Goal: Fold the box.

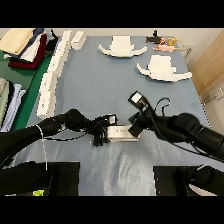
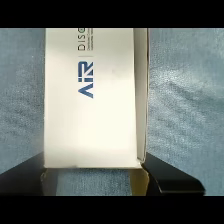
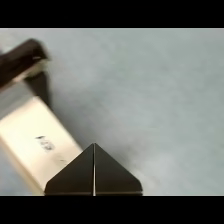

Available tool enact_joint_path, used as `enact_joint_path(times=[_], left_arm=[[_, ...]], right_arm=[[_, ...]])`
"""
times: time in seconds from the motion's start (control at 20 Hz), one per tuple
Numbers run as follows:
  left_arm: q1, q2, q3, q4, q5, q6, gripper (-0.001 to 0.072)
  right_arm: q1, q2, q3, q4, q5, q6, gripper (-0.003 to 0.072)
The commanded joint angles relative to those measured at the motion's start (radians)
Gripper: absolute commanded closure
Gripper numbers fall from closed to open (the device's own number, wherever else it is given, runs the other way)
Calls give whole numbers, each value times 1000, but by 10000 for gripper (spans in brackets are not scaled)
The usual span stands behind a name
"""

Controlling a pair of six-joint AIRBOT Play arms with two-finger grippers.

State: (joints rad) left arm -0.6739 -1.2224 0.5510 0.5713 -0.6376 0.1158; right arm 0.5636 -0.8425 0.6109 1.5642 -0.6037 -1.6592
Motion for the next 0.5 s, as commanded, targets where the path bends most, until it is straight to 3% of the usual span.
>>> enact_joint_path(times=[0.0,0.15,0.25,0.45], left_arm=[[0,1,1,1,1,0,200],[0,1,1,0,0,0,201],[0,1,1,1,1,0,200],[0,1,1,0,0,-1,201]], right_arm=[[-130,-17,168,-188,-357,132,684],[-225,-94,293,-205,-642,145,684],[-269,-160,343,-204,-770,196,684],[-284,-231,359,-189,-841,320,684]])
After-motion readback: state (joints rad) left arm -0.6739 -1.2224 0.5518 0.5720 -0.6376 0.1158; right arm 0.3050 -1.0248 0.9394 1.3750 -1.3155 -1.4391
